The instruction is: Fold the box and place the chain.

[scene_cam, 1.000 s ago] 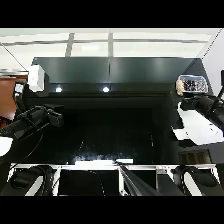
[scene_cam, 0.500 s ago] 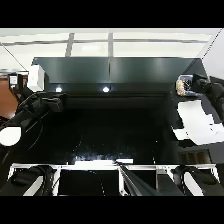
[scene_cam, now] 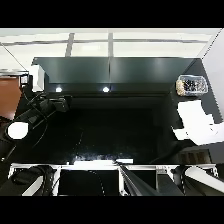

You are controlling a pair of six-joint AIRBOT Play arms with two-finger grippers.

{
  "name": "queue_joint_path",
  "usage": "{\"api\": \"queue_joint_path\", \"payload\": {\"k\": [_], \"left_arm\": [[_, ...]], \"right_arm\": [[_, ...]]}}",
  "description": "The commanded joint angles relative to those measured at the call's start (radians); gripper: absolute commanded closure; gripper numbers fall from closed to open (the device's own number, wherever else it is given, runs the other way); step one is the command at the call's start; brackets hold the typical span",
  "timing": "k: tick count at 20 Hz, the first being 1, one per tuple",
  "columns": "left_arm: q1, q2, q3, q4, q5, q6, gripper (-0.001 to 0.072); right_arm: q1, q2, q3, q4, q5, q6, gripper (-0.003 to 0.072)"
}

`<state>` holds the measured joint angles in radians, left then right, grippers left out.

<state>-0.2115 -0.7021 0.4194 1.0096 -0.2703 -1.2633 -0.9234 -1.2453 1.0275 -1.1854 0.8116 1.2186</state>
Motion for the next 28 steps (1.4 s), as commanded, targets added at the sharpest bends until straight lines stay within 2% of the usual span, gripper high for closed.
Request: {"api": "queue_joint_path", "payload": {"k": [1, 5, 9, 10, 13, 14, 15, 16, 17, 23, 28], "left_arm": [[-0.001, -0.003, 0.001, 0.000, -0.015, 0.000, 0.0000], [-0.001, -0.009, 0.000, 0.000, -0.073, 0.000, 0.0000], [-0.001, -0.011, 0.000, 0.000, -0.101, 0.000, 0.0000], [-0.001, -0.011, 0.000, -0.001, -0.101, 0.000, 0.0001], [-0.001, -0.011, 0.000, -0.002, -0.106, 0.000, 0.0001], [-0.001, -0.011, 0.001, -0.002, -0.105, 0.000, 0.0000], [-0.001, -0.011, 0.001, -0.002, -0.105, -0.001, 0.0001], [-0.001, -0.011, 0.001, -0.002, -0.105, -0.001, 0.0001], [-0.001, -0.011, 0.001, -0.002, -0.105, -0.001, 0.0001], [-0.001, -0.011, 0.001, -0.002, -0.100, 0.000, 0.0002], [0.000, -0.011, 0.000, 0.000, -0.097, 0.000, 0.0001]], "right_arm": [[-0.141, -0.139, 0.132, -0.233, 0.314, 0.021, -0.0020], [-0.124, -0.208, 0.156, -0.217, 0.273, -0.148, -0.0020], [-0.078, -0.259, 0.155, -0.117, 0.374, -0.518, -0.0020], [-0.071, -0.271, 0.155, -0.087, 0.374, -0.545, -0.0020], [-0.039, -0.284, 0.155, -0.118, 0.370, -0.589, -0.0010], [-0.034, -0.284, 0.155, -0.121, 0.371, -0.588, 0.0238], [-0.031, -0.285, 0.155, -0.120, 0.372, -0.587, 0.0355], [-0.030, -0.284, 0.155, -0.119, 0.376, -0.587, 0.0539], [-0.030, -0.284, 0.155, -0.105, 0.397, -0.587, 0.0677], [-0.019, -0.275, 0.143, 0.106, 0.527, -0.485, 0.0674], [0.079, -0.253, 0.105, 0.283, 0.673, -0.420, 0.0674]]}}
